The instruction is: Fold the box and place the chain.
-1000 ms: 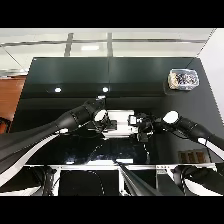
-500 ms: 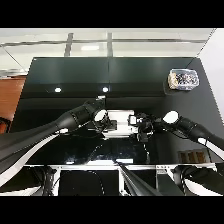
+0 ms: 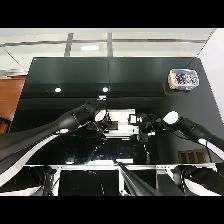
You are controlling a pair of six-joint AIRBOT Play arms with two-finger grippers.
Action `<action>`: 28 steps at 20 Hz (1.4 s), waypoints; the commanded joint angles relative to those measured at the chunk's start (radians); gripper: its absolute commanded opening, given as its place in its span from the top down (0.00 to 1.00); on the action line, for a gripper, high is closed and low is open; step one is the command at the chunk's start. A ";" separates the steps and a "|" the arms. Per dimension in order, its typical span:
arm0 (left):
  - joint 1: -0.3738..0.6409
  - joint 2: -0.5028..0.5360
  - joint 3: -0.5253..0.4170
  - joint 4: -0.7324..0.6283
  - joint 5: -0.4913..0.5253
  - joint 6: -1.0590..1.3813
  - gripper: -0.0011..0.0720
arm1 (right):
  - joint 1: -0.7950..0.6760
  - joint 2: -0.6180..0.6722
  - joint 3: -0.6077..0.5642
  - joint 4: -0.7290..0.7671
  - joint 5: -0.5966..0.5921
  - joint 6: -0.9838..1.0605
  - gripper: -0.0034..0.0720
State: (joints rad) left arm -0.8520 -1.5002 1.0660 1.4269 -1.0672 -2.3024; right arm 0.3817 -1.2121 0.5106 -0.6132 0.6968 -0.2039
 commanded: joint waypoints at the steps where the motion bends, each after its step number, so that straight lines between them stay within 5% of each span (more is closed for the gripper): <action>1: 0.001 0.000 0.000 0.012 -0.009 -0.001 0.94 | 0.000 0.068 0.002 -0.036 0.043 0.060 0.01; 6: 0.001 0.000 0.000 0.053 -0.015 -0.001 0.95 | 0.000 0.237 0.002 -0.228 0.095 0.179 0.02; 14: 0.012 -0.001 0.000 0.065 -0.042 -0.001 0.95 | 0.021 0.215 -0.010 -0.190 0.070 0.057 0.02; 15: 0.011 -0.001 0.001 0.065 -0.042 -0.001 0.95 | 0.021 0.215 -0.010 -0.172 0.071 0.057 0.08; 16: 0.012 -0.001 0.000 0.065 -0.043 -0.001 0.95 | 0.021 0.215 -0.009 -0.156 0.080 0.057 0.27; 18: 0.012 -0.001 0.001 0.065 -0.042 -0.001 0.95 | 0.021 0.215 -0.010 -0.150 0.098 0.062 0.34; 19: 0.012 -0.001 0.000 0.065 -0.042 -0.001 0.95 | 0.021 0.215 -0.012 -0.142 0.095 0.066 0.45; 20: 0.012 -0.001 0.001 0.065 -0.042 -0.001 0.95 | 0.021 0.211 -0.012 -0.138 0.097 0.069 0.69; 28: 0.012 -0.001 0.000 0.064 -0.041 -0.001 0.95 | 0.026 0.112 -0.012 0.163 0.049 0.069 0.69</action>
State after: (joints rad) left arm -0.8406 -1.5005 1.0664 1.4921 -1.1114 -2.3035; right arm 0.4057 -1.0653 0.4992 -0.5770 0.7708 -0.1341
